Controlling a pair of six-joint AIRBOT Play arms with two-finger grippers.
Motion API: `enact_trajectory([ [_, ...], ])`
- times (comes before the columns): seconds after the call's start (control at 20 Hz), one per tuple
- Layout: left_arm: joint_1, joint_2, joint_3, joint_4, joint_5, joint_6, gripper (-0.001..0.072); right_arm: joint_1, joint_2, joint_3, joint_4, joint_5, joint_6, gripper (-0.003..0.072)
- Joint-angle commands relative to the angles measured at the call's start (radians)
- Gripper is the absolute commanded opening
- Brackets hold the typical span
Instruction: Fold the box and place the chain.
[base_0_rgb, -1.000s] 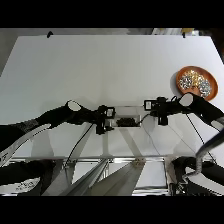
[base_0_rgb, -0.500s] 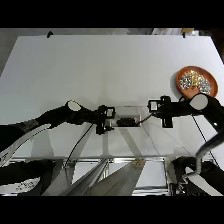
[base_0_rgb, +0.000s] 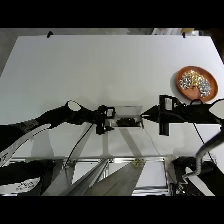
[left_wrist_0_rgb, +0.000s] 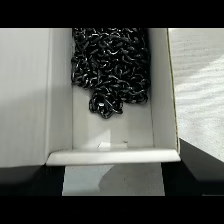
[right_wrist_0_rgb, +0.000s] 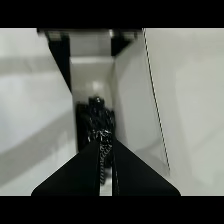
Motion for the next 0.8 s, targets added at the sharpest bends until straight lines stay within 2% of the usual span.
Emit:
enact_trajectory([
  [0.0,0.0,0.0,0.0,0.0,0.0,0.0,0.0256,0.063,0.016,0.001,0.1,-0.042,0.003,0.0018],
  [0.25,0.0,0.0,0.0,0.0,0.0,0.0,0.0256,0.138,0.01,0.001,0.138,-0.232,0.003,0.0018],
  [0.5,0.0,0.0,0.0,0.0,0.0,0.0,0.0256,0.176,-0.046,-0.002,0.151,-0.24,0.003,0.0019],
  [0.75,0.0,0.0,0.0,0.0,0.0,0.0,0.0256,0.188,-0.163,-0.004,0.093,-0.236,0.003,0.0024],
])
